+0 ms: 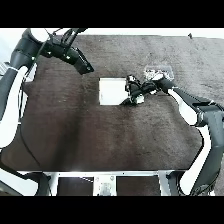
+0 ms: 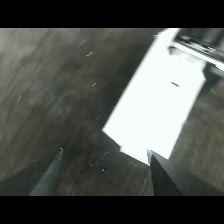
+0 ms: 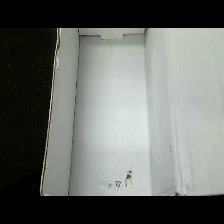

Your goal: Fold the box and place the chain.

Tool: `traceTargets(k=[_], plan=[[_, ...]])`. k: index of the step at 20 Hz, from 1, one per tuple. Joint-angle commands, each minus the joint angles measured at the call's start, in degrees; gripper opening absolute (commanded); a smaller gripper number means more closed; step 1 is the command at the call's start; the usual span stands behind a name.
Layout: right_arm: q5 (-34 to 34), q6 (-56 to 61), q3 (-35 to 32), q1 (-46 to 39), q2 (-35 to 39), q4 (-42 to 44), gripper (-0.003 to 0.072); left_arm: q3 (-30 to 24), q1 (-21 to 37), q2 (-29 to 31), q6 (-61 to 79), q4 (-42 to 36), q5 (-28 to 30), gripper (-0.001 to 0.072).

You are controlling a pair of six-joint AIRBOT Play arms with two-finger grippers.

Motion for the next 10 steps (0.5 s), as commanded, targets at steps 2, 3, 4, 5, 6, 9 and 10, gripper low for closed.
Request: traceTargets(k=[2, 3, 4, 5, 6, 9, 10], plan=[[0.0, 0.0, 0.0, 0.0, 0.0, 0.0, 0.0556, -8.3, 4.2, -0.2, 23.1, -11.4, -1.9, 0.0611], [0.0, 0.0, 0.0, 0.0, 0.0, 0.0, 0.0556, -10.8, 4.7, -0.2, 27.3, -12.4, -1.8, 0.0611], [0.0, 0.0, 0.0, 0.0, 0.0, 0.0, 0.0556, -13.0, 4.9, -0.2, 31.0, -12.5, -1.4, 0.0613], [0.0, 0.0, 0.0, 0.1, 0.0, 0.0, 0.0556, -14.8, 4.9, -0.2, 34.9, -12.5, -0.8, 0.0682], [0.0, 0.0, 0.0, 0.0, 0.0, 0.0, 0.0556, -16.5, 4.9, -0.2, 38.3, -13.2, 1.2, 0.0720], [0.0, 0.0, 0.0, 0.0, 0.0, 0.0, 0.0556, -20.0, 4.9, -0.3, 39.1, -14.4, 3.6, 0.0720], [0.0, 0.0, 0.0, 0.0, 0.0, 0.0, 0.0556, -20.7, 4.9, -0.7, 39.1, -15.4, 3.5, 0.0720]])
